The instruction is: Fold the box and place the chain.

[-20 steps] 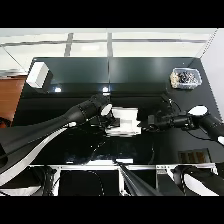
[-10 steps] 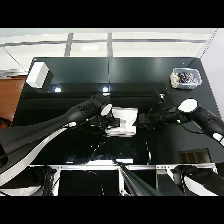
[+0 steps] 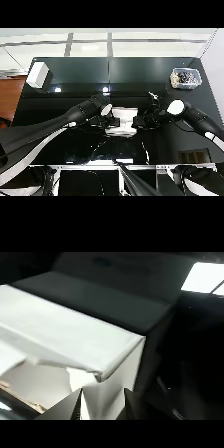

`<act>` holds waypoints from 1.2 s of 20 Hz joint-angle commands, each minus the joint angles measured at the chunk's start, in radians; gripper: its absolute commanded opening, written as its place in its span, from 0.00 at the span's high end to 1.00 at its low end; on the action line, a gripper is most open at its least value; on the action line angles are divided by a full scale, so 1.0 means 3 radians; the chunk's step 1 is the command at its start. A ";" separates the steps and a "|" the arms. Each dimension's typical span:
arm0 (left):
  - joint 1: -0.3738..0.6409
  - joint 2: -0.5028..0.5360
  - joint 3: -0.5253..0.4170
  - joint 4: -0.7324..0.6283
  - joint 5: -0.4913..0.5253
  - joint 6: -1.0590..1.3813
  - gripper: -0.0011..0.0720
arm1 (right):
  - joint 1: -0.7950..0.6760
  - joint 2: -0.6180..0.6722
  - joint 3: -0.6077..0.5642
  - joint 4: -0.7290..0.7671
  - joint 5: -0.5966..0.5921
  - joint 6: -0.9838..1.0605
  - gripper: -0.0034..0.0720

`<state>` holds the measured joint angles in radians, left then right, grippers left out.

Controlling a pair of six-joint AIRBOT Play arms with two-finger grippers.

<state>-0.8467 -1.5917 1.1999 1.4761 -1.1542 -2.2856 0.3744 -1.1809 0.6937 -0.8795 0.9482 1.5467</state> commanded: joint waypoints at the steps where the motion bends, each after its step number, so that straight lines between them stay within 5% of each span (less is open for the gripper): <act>1: 0.0000 -0.0001 0.0003 -0.0001 -0.0009 0.0001 0.95 | 0.0154 -0.0038 0.0118 -0.0427 -0.0020 0.0426 0.57; 8: 0.0000 -0.0001 0.0003 -0.0001 -0.0011 0.0001 0.95 | 0.0680 -0.0529 0.0730 -0.1431 0.0402 0.1605 0.57; 9: 0.0000 -0.0001 0.0003 -0.0001 -0.0014 0.0001 0.95 | 0.0740 -0.0566 0.0760 -0.1582 0.0436 0.1853 0.66; 18: 0.0000 -0.0001 0.0003 -0.0001 -0.0024 0.0001 0.95 | 0.0966 -0.0699 0.0760 -0.1769 0.0491 0.2279 0.69; 19: 0.0000 -0.0001 0.0003 -0.0001 -0.0025 0.0001 0.95 | 0.0964 -0.0699 0.0760 -0.1801 0.0507 0.2291 0.72; 20: 0.0000 -0.0001 0.0003 -0.0001 -0.0024 0.0003 0.95 | 0.0965 -0.0699 0.0760 -0.1798 0.0507 0.2274 0.93; 24: 0.0000 -0.0001 0.0003 -0.0001 -0.0024 0.0001 0.95 | 0.0965 -0.0699 0.0760 -0.1773 0.0501 0.2276 0.93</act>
